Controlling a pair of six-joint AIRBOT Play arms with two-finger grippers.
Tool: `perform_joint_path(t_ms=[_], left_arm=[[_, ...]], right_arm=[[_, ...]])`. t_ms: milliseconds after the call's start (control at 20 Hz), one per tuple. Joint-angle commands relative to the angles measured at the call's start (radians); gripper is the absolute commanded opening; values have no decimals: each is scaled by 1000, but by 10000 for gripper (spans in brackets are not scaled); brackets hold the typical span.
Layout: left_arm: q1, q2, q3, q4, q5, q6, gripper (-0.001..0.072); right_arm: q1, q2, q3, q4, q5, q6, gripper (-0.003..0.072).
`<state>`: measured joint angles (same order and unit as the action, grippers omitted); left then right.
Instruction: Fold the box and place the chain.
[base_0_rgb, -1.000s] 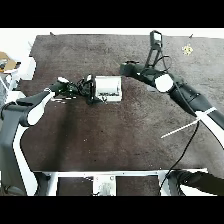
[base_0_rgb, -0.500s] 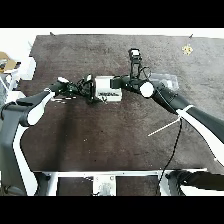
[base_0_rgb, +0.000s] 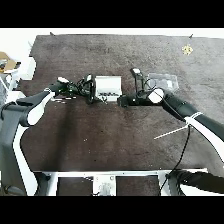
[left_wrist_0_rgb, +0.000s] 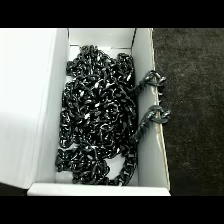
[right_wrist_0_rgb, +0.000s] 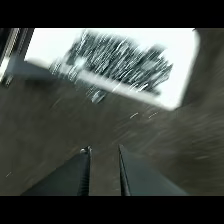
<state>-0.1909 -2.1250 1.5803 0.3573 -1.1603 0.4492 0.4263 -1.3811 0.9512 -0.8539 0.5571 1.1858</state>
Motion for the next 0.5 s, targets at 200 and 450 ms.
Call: perform_joint_path(t_ms=[200, 450], left_arm=[[0, 0, 0, 0, 0, 0, 414], [0, 0, 0, 0, 0, 0, 414]], right_arm=[[-50, -227, -30, 803, 75, -664, 380], [-2, -259, 65, 658, -35, -618, 375]])
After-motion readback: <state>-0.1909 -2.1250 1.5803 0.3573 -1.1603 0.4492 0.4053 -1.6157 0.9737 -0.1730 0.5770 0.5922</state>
